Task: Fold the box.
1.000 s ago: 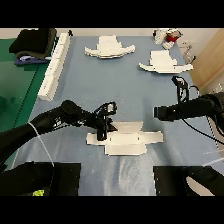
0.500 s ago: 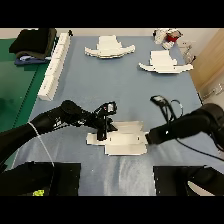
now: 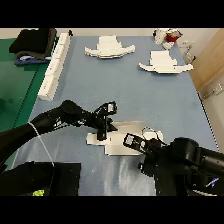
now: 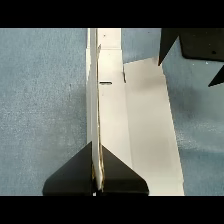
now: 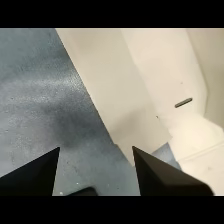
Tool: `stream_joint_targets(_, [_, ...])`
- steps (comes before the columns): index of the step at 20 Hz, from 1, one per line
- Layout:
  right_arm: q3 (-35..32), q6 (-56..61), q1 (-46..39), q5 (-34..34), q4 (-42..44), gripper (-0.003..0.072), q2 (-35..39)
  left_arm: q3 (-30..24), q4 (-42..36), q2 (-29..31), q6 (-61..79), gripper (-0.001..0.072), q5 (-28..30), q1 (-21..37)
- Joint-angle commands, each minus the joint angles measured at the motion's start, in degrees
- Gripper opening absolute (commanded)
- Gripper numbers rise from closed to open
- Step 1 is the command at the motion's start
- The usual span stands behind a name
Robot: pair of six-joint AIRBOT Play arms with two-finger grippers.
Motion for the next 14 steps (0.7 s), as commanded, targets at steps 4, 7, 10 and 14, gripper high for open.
stream_joint_targets(4, [-0.52, 5.99, 2.89, 10.01, -16.35, 0.0702, -6.82, 0.07, 0.02, -0.04, 0.0, 0.0011, 0.0, -0.02])
stream_joint_targets(7, [0.15, 13.29, 2.91, 9.86, -20.74, 0.0701, -6.71, 0.07, 0.02, -0.07, 0.0, 0.0011, 0.04, -0.02])
stream_joint_targets(10, [4.39, 17.44, 3.1, 3.52, -19.15, 0.0702, -6.71, 0.07, 0.02, -0.04, 0.0, 0.0011, 0.02, -0.02])
stream_joint_targets(14, [7.34, 20.94, 3.04, -2.97, -21.31, 0.072, -6.71, 0.07, 0.02, -0.04, 0.0, 0.0011, 0.02, -0.02])
